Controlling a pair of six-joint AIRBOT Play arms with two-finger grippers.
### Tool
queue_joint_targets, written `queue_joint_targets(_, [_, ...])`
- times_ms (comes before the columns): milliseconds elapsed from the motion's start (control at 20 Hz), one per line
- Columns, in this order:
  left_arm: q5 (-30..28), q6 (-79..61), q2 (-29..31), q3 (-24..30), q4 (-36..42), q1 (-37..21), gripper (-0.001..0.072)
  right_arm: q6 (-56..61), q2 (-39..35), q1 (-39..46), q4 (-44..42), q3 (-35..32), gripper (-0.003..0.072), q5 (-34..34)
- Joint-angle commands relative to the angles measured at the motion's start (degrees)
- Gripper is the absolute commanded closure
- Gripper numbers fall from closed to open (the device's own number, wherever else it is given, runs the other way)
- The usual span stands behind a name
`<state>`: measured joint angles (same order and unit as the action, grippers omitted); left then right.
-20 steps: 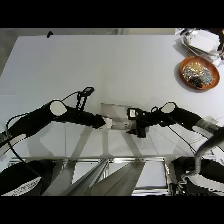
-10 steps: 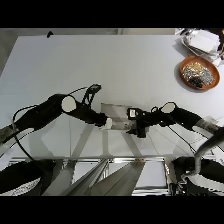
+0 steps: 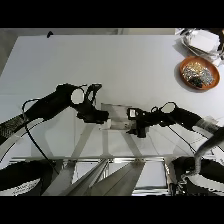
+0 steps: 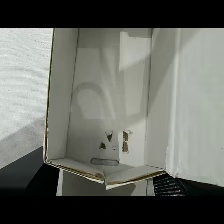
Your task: Fold the box and place the chain.
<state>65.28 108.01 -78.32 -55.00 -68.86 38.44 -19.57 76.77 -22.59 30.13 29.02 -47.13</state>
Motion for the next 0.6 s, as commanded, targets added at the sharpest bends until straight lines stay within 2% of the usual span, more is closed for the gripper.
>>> queue_joint_targets(0, [-1.5,4.6,-1.1,-0.4,-1.2,1.6,0.0377,0.0,0.0,0.0,0.0,0.0,0.0307,0.0])
queue_joint_targets(200, [-5.4,8.1,-3.9,-0.4,-3.1,5.1,0.04,0.0,0.0,0.0,0.0,0.0,0.0307,0.0])
queue_joint_targets(300, [-7.5,8.3,-4.7,-0.4,-3.4,6.5,0.0446,0.0,0.0,0.0,0.0,0.0,0.0307,0.0])
queue_joint_targets(550, [-7.0,13.8,-5.1,-0.4,-7.5,7.0,0.0444,0.0,0.0,0.0,0.0,0.0,0.0307,0.0])
